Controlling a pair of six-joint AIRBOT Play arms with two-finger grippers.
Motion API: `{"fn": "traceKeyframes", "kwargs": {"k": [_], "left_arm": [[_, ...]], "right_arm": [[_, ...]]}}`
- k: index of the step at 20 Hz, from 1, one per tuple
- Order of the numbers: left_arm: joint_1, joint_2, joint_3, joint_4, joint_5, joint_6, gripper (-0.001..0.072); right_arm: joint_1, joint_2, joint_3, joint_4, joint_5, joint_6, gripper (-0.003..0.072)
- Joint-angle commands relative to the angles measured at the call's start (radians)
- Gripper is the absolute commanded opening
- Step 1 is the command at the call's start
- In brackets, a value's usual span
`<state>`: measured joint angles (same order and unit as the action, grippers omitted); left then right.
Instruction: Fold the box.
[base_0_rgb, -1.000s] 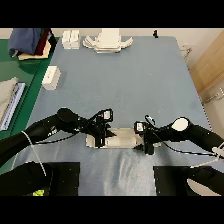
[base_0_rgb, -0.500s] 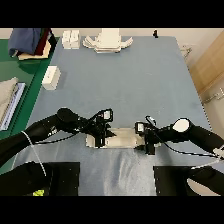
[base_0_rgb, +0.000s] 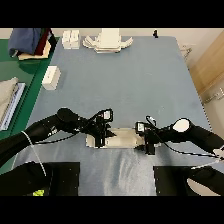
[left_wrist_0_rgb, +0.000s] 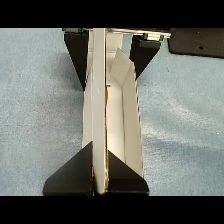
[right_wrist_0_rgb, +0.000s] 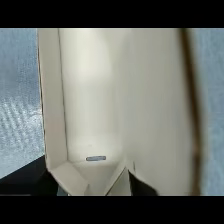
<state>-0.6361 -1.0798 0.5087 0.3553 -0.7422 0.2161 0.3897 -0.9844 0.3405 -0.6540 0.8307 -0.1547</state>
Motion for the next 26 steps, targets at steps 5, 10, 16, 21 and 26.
{"fn": "traceKeyframes", "kwargs": {"k": [5,10,16,21,26], "left_arm": [[0.000,-0.001,0.000,0.000,0.001,0.000,0.0014],[0.000,-0.001,0.000,0.000,0.001,0.000,0.0014],[0.000,-0.001,0.000,0.000,0.001,0.000,0.0014],[0.000,-0.001,0.000,0.000,0.001,0.000,0.0014],[0.000,-0.001,0.002,0.000,0.006,0.000,0.0014]], "right_arm": [[0.001,0.001,0.000,0.012,0.005,-0.003,0.0612],[0.001,-0.002,-0.005,0.006,0.002,-0.003,0.0508],[0.001,-0.001,-0.004,0.000,-0.016,-0.003,0.0514],[0.001,-0.001,-0.003,0.000,-0.020,-0.003,0.0513],[0.001,-0.001,-0.003,0.000,-0.020,-0.003,0.0514]]}}
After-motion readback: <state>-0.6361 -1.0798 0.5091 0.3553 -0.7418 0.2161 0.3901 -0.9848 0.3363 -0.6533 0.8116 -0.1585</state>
